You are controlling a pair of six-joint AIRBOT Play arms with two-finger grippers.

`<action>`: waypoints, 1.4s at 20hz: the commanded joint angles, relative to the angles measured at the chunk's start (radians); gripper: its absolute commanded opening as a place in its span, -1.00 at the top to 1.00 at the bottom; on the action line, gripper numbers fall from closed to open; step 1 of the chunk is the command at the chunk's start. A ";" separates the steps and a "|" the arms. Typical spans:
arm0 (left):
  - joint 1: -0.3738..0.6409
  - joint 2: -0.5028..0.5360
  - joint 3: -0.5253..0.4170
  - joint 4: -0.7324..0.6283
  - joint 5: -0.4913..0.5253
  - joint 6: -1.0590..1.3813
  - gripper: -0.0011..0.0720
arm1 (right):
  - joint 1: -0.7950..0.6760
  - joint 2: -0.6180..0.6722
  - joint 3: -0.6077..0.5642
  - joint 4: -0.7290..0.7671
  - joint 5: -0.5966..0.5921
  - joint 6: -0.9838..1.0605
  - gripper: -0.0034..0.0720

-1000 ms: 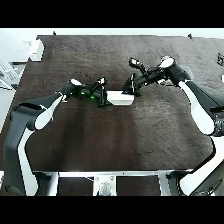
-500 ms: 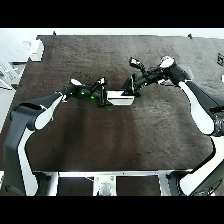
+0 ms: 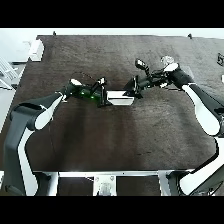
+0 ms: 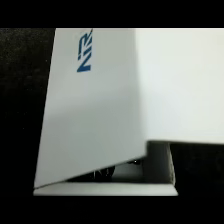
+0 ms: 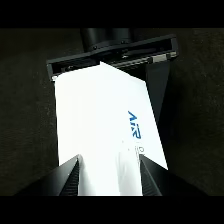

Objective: Fold the box and place the chain.

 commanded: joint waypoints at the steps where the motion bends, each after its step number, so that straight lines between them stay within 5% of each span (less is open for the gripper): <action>1: 0.001 0.000 0.001 0.000 0.000 0.000 -0.33 | 0.006 0.008 -0.034 0.029 -0.025 -0.081 -0.20; 28: 0.001 0.000 0.001 0.000 0.004 0.000 -0.33 | 0.027 -0.001 0.003 -0.027 -0.127 -0.103 -0.04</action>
